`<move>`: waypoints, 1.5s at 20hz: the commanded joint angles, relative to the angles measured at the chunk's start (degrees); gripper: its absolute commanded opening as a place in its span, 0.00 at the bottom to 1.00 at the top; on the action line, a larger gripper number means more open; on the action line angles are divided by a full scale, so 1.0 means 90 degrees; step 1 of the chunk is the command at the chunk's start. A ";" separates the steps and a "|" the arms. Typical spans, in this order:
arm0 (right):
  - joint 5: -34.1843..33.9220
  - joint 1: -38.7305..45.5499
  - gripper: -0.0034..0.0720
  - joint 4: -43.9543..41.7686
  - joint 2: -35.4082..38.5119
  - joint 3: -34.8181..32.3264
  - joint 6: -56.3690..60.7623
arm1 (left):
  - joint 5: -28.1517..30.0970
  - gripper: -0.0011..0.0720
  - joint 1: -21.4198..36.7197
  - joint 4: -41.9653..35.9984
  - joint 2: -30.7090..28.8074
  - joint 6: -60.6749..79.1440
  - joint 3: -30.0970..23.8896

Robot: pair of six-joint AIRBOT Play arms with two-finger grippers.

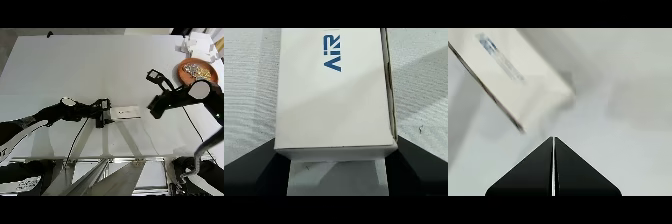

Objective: Fold the box and place the chain.

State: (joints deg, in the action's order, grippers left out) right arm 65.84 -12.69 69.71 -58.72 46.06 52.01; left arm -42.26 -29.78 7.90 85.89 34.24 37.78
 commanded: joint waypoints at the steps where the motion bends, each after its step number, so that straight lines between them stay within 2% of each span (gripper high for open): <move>1: 0.1729 0.0634 0.06 0.2200 0.0126 -0.0010 0.2535 | 0.0005 0.03 0.0005 0.0007 0.0000 0.0002 0.0000; 4: 0.1751 0.1768 0.06 0.2157 0.0126 -0.0488 0.3099 | 0.0005 0.03 0.0005 0.0005 0.0000 0.0005 0.0000; 7: 0.1761 0.2489 0.06 0.1999 0.0126 -0.0814 0.3213 | 0.0002 0.03 0.0005 0.0005 0.0000 0.0002 0.0000; 11: 0.1603 0.2635 0.06 0.1758 0.0126 -0.0828 0.3228 | -0.0457 0.03 0.0005 -0.0017 0.0000 0.0012 0.0000; 13: 0.1362 0.2635 0.06 0.1481 0.0126 -0.0828 0.3225 | -0.0459 0.02 0.0019 -0.0029 -0.0036 0.0041 0.0000; 16: 0.1013 0.2635 0.06 0.1088 0.0126 -0.0831 0.3220 | -0.0367 0.02 0.0209 -0.0063 -0.0576 -0.0372 0.0000; 18: 0.0877 0.2635 0.06 0.0976 0.0126 -0.0831 0.3223 | 0.0226 0.02 0.0466 -0.0012 -0.1222 -0.1282 0.0000; 20: 0.0869 0.2635 0.06 0.0940 0.0126 -0.0831 0.3223 | 0.0777 0.02 0.0950 0.0440 -0.1974 -0.2506 0.0000; 22: 0.0865 0.2635 0.06 0.0942 0.0126 -0.0828 0.3220 | 0.0867 0.02 0.1647 0.1326 -0.2744 -0.3580 0.0000; 25: 0.0826 0.2635 0.06 0.0935 0.0126 -0.0828 0.3218 | 0.0925 0.02 0.3004 0.3254 -0.3696 -0.5867 0.0000; 28: 0.0792 0.2635 0.06 0.0857 0.0126 -0.0831 0.3220 | 0.0712 0.02 0.4600 0.5144 -0.4090 -0.7898 -0.0002; 30: 0.0787 0.2635 0.06 0.0823 0.0126 -0.0831 0.3218 | 0.0607 0.02 0.5695 0.5598 -0.4029 -0.8636 -0.0005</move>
State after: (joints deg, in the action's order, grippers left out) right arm 73.17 10.98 77.78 -57.63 38.61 80.99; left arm -36.05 9.04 45.39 51.75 -26.96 37.74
